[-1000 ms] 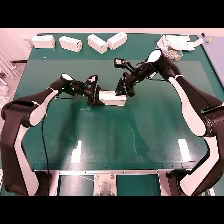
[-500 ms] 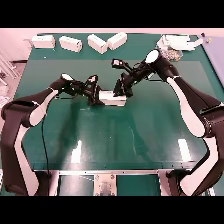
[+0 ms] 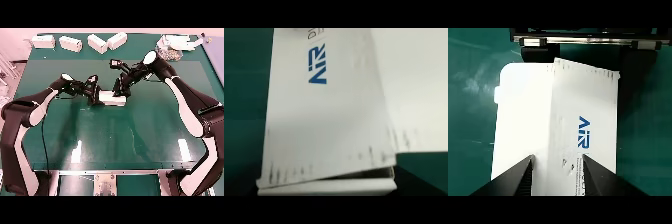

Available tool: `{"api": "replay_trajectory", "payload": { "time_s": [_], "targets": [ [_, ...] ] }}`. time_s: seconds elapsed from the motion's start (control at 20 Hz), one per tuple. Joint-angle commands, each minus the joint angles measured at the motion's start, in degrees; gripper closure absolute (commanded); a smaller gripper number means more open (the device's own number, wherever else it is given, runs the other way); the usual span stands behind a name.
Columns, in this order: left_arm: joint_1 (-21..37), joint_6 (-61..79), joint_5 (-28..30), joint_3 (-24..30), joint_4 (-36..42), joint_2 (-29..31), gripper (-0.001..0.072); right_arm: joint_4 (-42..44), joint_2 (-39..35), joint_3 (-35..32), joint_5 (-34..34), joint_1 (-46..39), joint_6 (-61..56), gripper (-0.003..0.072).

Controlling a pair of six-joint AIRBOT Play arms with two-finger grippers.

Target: Fold the box and place the chain.

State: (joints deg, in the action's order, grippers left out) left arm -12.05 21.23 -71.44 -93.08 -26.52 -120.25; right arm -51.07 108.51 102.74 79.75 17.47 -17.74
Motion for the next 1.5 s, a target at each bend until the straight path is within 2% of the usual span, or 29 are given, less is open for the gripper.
{"api": "replay_trajectory", "payload": {
  "time_s": [0.0, 0.05, 0.2, 0.35, 0.55, 0.95, 1.1, 1.15, 1.35, 1.45],
  "targets": [
    [0.02, 0.00, 0.00, -0.07, 0.00, 0.04, 0.0363, -0.68, 0.39, 0.00, -0.17, 0.26, -0.92, 0.0336],
    [0.02, 0.00, 0.00, -0.07, 0.00, 0.04, 0.0363, -0.66, 0.39, 0.00, -0.20, 0.26, -0.92, 0.0353],
    [0.02, 0.00, 0.00, -0.07, 0.00, 0.04, 0.0363, -0.66, 0.39, 0.00, 0.20, 0.24, -1.18, 0.0349],
    [0.02, 0.00, 0.00, -0.07, 0.00, 0.04, 0.0363, -0.55, 0.37, 0.02, 3.91, 0.22, -1.81, 0.0351],
    [0.02, 0.00, -0.04, -0.07, 0.00, 0.04, 0.0363, -0.59, 0.35, 0.02, 4.20, 0.15, -2.23, 0.0351],
    [0.02, 0.02, -0.02, -0.07, 0.00, 0.04, 0.0363, -0.66, 0.44, -2.01, -2.01, 0.17, -1.53, 0.0351],
    [0.02, 0.02, -0.04, -0.07, 0.00, 0.04, 0.0363, -0.66, 0.46, -2.69, -2.14, 0.17, -1.55, 0.0356],
    [0.02, 0.00, -0.02, -0.07, 0.00, 0.04, 0.0363, -0.70, 0.39, -2.67, -2.14, 0.15, -1.55, 0.0394],
    [0.02, 0.00, -0.02, -0.07, 0.00, 0.04, 0.0363, -1.09, -0.57, -2.67, -1.95, 0.17, -1.53, 0.0393],
    [0.02, 0.00, -0.02, -0.07, 0.00, 0.04, 0.0363, -1.09, -2.49, -2.69, -0.46, 0.13, -1.57, 0.0416]
  ]
}}
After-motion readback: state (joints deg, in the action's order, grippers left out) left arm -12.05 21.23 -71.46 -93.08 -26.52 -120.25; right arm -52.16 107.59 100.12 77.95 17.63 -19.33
